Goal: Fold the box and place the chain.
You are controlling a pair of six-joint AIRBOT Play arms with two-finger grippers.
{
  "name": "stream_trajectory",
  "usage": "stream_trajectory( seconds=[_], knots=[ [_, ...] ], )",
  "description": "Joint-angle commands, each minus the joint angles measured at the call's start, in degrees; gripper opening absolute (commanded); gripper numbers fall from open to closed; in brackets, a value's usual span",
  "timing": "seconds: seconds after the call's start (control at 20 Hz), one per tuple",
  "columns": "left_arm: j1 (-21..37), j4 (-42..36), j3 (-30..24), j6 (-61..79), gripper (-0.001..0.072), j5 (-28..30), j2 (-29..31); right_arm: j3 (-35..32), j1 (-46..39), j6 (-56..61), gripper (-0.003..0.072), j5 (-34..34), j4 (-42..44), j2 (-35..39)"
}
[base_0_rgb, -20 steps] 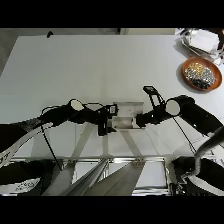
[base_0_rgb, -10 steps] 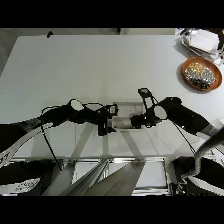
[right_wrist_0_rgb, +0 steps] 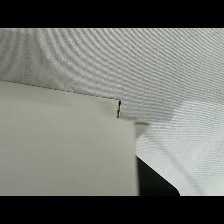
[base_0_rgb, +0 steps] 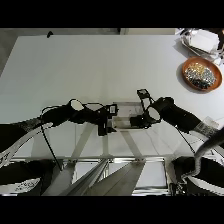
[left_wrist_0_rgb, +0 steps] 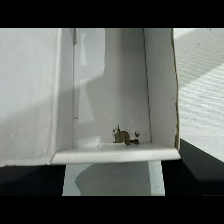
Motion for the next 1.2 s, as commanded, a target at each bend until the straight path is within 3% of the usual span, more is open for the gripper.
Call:
stream_trajectory(
  seconds=[0.0, 0.05, 0.1, 0.25, 0.35, 0.45, 0.6, 0.65, 0.75, 0.95, 1.05, 1.15],
  knots=[
    [0.02, 0.13, 0.04, 0.17, 0.0272, 0.09, 0.02, -0.02, 0.11, 0.0, 0.0062, 1.07, -1.09, -0.24],
    [0.02, 0.13, 0.04, 0.15, 0.0272, 0.09, 0.02, -0.02, 0.11, 0.0, 0.0202, 0.98, -1.07, -0.24],
    [0.02, 0.13, 0.04, 0.17, 0.0272, 0.09, 0.02, -0.02, 0.24, 0.02, 0.0247, 0.63, -1.09, -0.26],
    [0.02, 0.13, 0.04, 0.15, 0.0272, 0.07, 0.02, -0.02, 0.24, 0.02, 0.0246, 0.44, -1.11, -0.81],
    [0.02, 0.13, 0.04, 0.17, 0.0272, 0.09, 0.02, -0.04, 0.24, 0.02, 0.0205, 0.7, -1.07, -1.84],
    [0.02, 0.13, 0.04, 0.15, 0.0272, 0.09, 0.02, -0.02, 0.24, -0.02, 0.0024, 0.68, -1.09, -1.99],
    [0.02, 0.13, 0.04, 0.17, 0.0272, 0.09, 0.02, 0.0, 0.22, -0.31, 0.0017, 0.85, -1.11, -1.73],
    [0.02, 0.13, 0.04, 0.15, 0.0272, 0.09, 0.02, 0.0, 0.22, -0.33, 0.0048, 0.85, -1.09, -1.38],
    [0.02, 0.13, 0.04, 0.17, 0.0272, 0.09, 0.02, 0.0, 0.22, -1.64, 0.0337, 0.92, -1.11, 0.02],
    [0.02, 0.13, 0.04, 0.15, 0.0272, 0.07, 0.02, 0.44, 0.15, -2.25, 0.0365, 3.43, -4.31, 4.74],
    [0.02, 0.13, 0.04, 0.15, 0.0272, 0.09, 0.02, 2.4, -0.09, -2.51, 0.046, 8.07, -7.76, 6.99],
    [0.02, 0.13, 0.04, 0.17, 0.0272, 0.07, 0.02, 6.03, -2.01, -6.97, 0.0461, 13.31, -8.15, 8.74]
  ],
)
